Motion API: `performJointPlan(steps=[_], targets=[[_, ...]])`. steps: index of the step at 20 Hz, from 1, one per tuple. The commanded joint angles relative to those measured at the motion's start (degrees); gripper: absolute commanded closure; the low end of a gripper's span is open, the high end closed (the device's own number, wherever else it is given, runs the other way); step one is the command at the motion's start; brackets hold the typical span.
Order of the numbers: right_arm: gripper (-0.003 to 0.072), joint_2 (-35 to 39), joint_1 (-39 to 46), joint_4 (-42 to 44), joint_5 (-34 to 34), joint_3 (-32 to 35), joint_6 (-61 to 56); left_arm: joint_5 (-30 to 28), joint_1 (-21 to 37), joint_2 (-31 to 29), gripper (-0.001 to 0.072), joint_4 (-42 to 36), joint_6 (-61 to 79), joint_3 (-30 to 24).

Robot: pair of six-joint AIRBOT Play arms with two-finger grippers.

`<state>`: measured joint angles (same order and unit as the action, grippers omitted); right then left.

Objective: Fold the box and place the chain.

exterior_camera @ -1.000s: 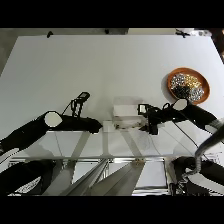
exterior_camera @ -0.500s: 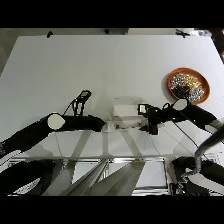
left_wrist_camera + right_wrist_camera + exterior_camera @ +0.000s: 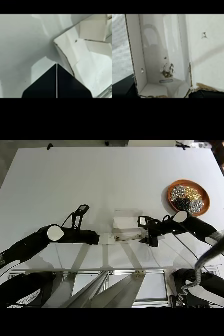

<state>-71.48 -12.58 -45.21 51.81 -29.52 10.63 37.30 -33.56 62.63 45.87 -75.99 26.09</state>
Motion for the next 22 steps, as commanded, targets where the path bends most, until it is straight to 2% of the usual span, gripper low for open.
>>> performJointPlan(steps=[1, 8, 12, 14, 19, 21, 22], targets=[[0.0229, 0.04, 0.02, 0.02, 0.0, 0.02, -0.04, 1.11, 0.24, 2.93, 0.0707, 1.36, -3.74, 0.0], [0.0229, 0.04, 0.02, 0.02, 0.0, 0.02, -0.04, -2.45, -0.31, 4.48, 0.0698, -0.44, -3.3, 0.0], [0.0229, 0.04, 0.02, 0.02, 0.0, 0.02, -0.04, -4.07, -2.84, 4.48, 0.0693, -5.88, -0.28, 0.0], [0.0229, 0.04, 0.02, 0.04, 0.0, 0.02, -0.04, -4.66, -4.2, 4.48, 0.0624, -7.78, 0.35, 0.0], [0.0229, 0.04, 0.02, 0.02, 0.0, 0.02, -0.04, -5.38, -6.12, 4.26, 0.0617, -10.75, 0.9, 0.02], [0.0229, 0.04, 0.02, 0.02, 0.0, 0.02, -0.04, -5.44, -6.19, 4.24, 0.0498, -11.41, 1.4, 0.33], [0.0229, 0.04, 0.02, 0.02, 0.0, 0.02, -0.04, -5.49, -6.19, 4.22, 0.05, -11.41, 1.42, 0.63]])
